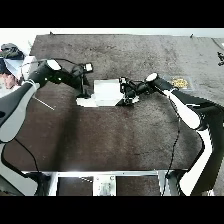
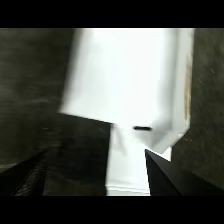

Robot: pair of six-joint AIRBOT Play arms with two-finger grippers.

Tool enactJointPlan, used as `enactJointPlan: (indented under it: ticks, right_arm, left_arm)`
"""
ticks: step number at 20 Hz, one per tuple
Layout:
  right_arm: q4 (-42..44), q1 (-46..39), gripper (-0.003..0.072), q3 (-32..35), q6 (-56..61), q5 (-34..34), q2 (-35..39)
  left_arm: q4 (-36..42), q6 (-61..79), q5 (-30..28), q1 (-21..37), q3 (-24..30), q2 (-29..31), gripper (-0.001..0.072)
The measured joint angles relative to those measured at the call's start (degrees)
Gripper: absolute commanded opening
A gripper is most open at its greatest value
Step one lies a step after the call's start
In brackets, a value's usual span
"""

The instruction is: Fold the box and place the chain.

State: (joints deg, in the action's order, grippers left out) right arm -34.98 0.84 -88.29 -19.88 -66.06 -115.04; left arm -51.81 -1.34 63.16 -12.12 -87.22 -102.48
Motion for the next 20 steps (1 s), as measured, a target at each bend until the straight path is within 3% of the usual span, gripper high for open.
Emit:
enactJointPlan:
  ticks: [7,14,16,19,20]
  right_arm:
    - [0.1,0.0,0.0331,0.0,0.0,0.0,0.0]
    - [0.1,0.0,0.0331,0.0,0.0,0.0,0.0]
    - [0.1,0.0,0.0331,0.0,0.0,0.0,0.0]
    - [0.1,0.0,0.0331,0.0,0.1,0.1,0.0]
    - [0.1,0.0,0.0331,0.0,0.1,0.1,0.0]
  left_arm:
    - [-5.4,0.3,-2.0,-3.1,1.5,-2.6,0.0638]
    - [-5.0,0.3,-2.6,-3.7,1.7,-3.0,0.0636]
    - [-4.5,0.3,-2.6,-3.8,1.7,-3.0,0.0516]
    - [-3.9,0.3,-2.6,-3.8,1.7,-3.0,0.0514]
    - [-3.7,0.3,-2.6,-3.8,1.7,-3.0,0.0467]
